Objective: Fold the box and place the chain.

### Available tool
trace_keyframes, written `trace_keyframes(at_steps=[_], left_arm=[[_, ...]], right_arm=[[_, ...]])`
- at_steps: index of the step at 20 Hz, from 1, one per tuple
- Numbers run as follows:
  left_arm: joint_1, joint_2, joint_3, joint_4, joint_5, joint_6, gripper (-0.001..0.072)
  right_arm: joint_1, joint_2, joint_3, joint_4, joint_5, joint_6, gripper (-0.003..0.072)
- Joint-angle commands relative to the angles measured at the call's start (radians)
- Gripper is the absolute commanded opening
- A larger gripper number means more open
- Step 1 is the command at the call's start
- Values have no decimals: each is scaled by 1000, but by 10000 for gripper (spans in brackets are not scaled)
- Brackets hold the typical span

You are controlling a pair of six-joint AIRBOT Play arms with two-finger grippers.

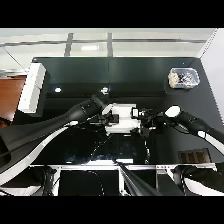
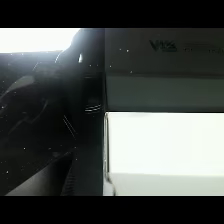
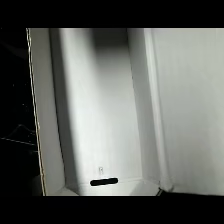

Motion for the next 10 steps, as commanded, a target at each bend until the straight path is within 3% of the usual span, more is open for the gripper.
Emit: trace_keyframes(at_steps=[1,3,4,6,7,8,10], left_arm=[[-8,-10,2,5,4,-3,328],[-18,-13,3,4,5,-4,308],[-19,-16,8,4,5,-3,214],[-21,-18,13,-8,5,-3,208],[-21,-18,13,-12,5,-1,133],[-21,-18,13,-14,5,-1,130],[-21,-18,13,-14,5,1,23]], right_arm=[[1,-1,0,0,0,0,178],[1,-1,0,0,0,0,178],[1,-1,0,0,0,0,178],[1,-1,0,0,0,0,178],[1,-1,0,0,0,0,178],[1,-1,0,0,0,0,178],[1,-1,0,0,0,0,178]])
